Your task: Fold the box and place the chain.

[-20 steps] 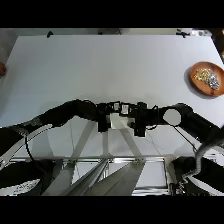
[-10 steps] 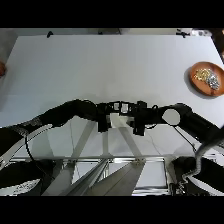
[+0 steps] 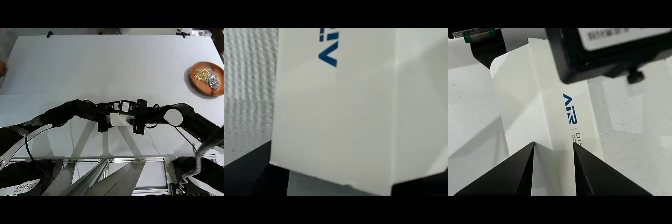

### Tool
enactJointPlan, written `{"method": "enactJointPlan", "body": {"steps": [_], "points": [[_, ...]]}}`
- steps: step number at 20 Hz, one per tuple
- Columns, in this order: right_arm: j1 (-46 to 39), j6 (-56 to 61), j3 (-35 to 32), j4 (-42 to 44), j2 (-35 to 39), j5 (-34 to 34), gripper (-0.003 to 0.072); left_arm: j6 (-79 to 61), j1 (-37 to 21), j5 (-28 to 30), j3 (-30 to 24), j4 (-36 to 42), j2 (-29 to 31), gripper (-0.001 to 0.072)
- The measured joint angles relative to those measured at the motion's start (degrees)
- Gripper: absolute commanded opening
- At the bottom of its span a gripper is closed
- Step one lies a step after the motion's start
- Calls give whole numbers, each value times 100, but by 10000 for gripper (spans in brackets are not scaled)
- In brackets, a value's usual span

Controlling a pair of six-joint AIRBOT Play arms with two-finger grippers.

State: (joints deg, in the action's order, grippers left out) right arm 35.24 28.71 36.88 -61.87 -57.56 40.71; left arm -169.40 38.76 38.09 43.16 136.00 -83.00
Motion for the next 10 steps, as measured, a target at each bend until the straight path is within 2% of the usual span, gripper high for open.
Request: {"method": "enactJointPlan", "body": {"steps": [10], "points": [[2, 387, 0, -28, -81, -297, 240, 0, -2, -2, 0, 2, 0, 274]]}}
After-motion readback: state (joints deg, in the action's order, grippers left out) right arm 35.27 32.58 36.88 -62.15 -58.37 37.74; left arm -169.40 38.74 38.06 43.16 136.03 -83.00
